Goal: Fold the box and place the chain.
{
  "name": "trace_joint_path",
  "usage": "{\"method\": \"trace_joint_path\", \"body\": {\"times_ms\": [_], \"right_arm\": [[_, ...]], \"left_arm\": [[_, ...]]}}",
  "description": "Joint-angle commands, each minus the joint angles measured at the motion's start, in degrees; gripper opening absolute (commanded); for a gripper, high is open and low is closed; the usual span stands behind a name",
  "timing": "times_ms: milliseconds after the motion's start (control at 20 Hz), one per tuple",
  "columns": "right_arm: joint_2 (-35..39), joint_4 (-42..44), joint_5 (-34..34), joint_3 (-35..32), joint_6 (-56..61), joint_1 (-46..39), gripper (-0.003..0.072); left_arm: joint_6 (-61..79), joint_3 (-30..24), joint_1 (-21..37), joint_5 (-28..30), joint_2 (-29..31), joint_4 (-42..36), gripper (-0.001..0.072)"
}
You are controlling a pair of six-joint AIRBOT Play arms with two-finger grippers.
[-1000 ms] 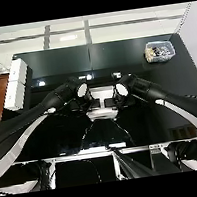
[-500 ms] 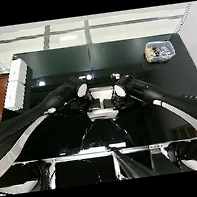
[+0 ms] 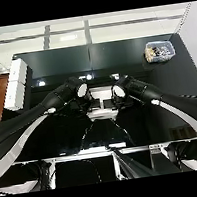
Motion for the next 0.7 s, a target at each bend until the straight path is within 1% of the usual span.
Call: {"method": "trace_joint_path", "body": {"times_ms": [0,200,250,300,350,450,550,600,650], "right_arm": [[-0.55,0.70,-0.07,0.13,-0.17,0.04,0.0018],[-0.17,0.66,-0.20,0.28,-0.17,0.04,0.0023],[0.15,0.52,-0.33,0.28,-0.17,0.02,0.0146],[0.52,0.20,-0.28,0.50,-0.20,0.02,0.0318],[0.98,-0.15,0.11,0.76,-0.70,-0.02,0.0329],[2.99,-1.07,2.10,1.70,-2.43,-0.02,0.0328],[6.54,-2.97,5.38,3.28,-4.63,-0.04,0.0328],[8.98,-5.22,7.52,4.26,-5.55,-0.07,0.0328],[11.43,-9.20,9.51,4.96,-5.79,-0.09,0.0328]], "left_arm": [[0.02,0.02,0.04,0.00,0.02,0.02,0.0029],[0.00,0.02,0.04,0.00,0.02,0.04,0.0029],[0.02,0.02,0.04,0.00,0.02,0.04,0.0028],[0.02,0.02,0.04,0.00,0.02,0.02,0.0029],[0.02,0.02,0.04,0.00,0.02,0.04,0.0029],[0.02,0.02,0.04,0.00,0.02,0.04,0.0029],[0.02,0.02,0.04,0.02,0.02,0.04,0.0029],[0.02,0.02,0.09,0.02,0.02,0.04,0.0029],[0.02,0.02,0.09,0.00,0.02,0.02,0.0029]]}}
